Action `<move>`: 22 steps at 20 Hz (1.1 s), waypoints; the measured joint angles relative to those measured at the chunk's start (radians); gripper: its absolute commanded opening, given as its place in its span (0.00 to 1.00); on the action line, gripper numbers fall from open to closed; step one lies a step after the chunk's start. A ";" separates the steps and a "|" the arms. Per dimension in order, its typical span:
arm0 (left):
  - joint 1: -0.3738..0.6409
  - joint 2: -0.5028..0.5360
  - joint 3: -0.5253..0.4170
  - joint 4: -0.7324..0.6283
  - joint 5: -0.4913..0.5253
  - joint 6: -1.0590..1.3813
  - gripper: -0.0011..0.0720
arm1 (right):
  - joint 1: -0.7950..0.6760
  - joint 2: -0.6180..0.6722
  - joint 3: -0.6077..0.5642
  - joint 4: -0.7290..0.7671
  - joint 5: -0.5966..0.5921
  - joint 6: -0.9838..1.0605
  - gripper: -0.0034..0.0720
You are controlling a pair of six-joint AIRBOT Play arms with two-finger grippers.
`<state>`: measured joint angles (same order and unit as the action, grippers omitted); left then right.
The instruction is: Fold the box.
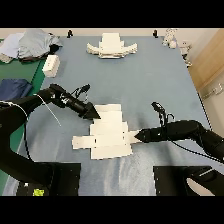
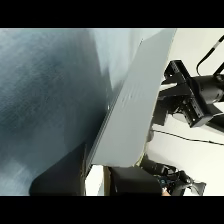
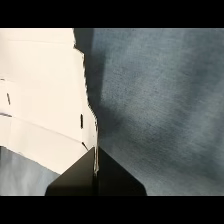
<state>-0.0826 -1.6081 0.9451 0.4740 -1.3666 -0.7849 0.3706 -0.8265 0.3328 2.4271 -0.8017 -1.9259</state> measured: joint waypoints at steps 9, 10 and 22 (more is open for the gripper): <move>-0.042 0.000 0.015 0.025 -0.021 0.053 0.08 | 0.000 0.000 0.000 -0.003 -0.008 0.000 0.05; -0.044 0.000 0.016 0.031 -0.023 0.056 0.03 | 0.000 0.000 0.000 -0.003 -0.008 0.000 0.05; -0.049 0.016 0.035 -0.007 -0.040 0.267 0.03 | -0.022 0.000 0.038 -0.198 0.014 0.061 0.44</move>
<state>-0.1318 -1.5917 0.9798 0.4667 -1.4063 -0.5182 0.3485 -0.8265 0.3706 2.2295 -0.7876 -1.8648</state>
